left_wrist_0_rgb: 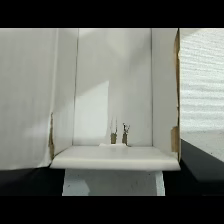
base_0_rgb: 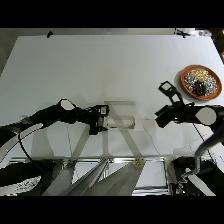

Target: Fold the box and place the chain.

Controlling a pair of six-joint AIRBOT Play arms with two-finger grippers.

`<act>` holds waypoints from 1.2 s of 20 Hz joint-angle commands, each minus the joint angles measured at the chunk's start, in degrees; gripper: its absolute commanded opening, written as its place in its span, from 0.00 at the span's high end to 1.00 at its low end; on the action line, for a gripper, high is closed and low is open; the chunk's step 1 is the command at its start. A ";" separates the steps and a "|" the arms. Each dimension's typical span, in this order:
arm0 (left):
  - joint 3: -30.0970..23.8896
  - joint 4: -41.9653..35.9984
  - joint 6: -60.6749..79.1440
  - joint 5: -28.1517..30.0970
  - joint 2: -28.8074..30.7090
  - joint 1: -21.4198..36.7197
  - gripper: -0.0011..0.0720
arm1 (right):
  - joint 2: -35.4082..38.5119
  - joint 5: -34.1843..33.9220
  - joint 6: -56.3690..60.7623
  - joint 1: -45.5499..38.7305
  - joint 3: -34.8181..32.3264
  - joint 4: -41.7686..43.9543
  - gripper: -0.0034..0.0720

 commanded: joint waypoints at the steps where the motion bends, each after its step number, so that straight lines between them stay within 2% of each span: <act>1: 0.00 0.00 -0.04 0.00 0.04 0.00 0.53 | 0.66 7.41 13.46 -7.17 -1.38 -4.61 0.94; 4: 0.00 0.00 -0.04 0.00 0.04 0.00 0.53 | 0.37 7.67 13.94 -8.55 -5.22 -3.50 0.94; 6: 0.00 0.00 -0.04 0.00 0.04 0.00 0.53 | -1.92 6.29 13.81 -8.52 -7.13 0.20 0.94; 11: 0.00 0.00 -0.04 0.00 0.04 0.00 0.53 | -10.34 -1.51 7.50 -4.31 -7.52 14.75 0.94; 15: 0.00 0.00 -0.04 0.00 0.04 0.00 0.53 | -15.39 -4.61 7.41 -0.31 -7.52 18.58 0.94; 23: 0.00 0.00 -0.04 0.00 0.04 0.00 0.53 | -11.93 -5.22 -0.24 0.90 -7.19 31.10 0.94; 24: 0.00 0.00 -0.04 0.00 0.04 0.00 0.53 | -10.91 -4.87 -0.26 0.90 -6.97 31.06 0.86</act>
